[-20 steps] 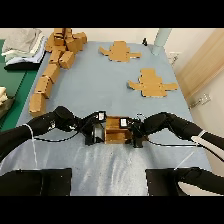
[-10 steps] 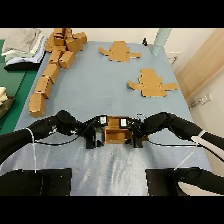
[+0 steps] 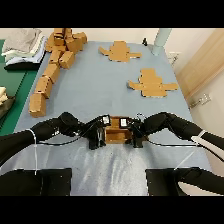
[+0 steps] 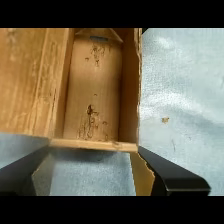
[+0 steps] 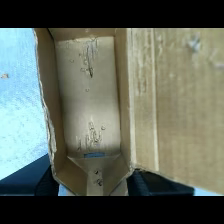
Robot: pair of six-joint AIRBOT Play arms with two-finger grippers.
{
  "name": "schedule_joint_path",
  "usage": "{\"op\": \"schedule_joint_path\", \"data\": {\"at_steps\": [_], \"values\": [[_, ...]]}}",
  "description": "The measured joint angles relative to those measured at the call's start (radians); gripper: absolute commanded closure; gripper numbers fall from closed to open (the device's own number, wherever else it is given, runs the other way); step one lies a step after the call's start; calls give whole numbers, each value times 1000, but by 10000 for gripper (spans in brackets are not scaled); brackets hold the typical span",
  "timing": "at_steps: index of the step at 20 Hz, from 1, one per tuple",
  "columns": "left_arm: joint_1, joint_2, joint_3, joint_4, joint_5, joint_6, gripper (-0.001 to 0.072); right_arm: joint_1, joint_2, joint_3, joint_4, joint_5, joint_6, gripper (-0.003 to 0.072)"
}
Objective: Fold the box.
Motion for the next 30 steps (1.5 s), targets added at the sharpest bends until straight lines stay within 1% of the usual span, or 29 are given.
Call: {"op": "schedule_joint_path", "data": {"at_steps": [7, 15, 16, 17, 18, 30], "values": [[-31, -15, 6, -34, 44, 16, 7, 0, 0, 0, 0, 0, 0, 183], [-46, -32, 18, -46, 41, 39, 8, 0, 0, 0, 0, 0, 0, 183], [-47, -32, 18, -46, 41, 42, 44, 0, 0, 0, 0, 0, 0, 183], [-47, -33, 18, -45, 40, 42, 236, 0, 0, 0, 0, 0, 0, 183], [-48, -33, 18, -45, 42, 45, 315, 0, 0, 0, 0, -2, 0, 183], [-50, -33, 18, -43, 78, 43, 315, 0, 0, 0, 0, 2, 0, 183]]}}
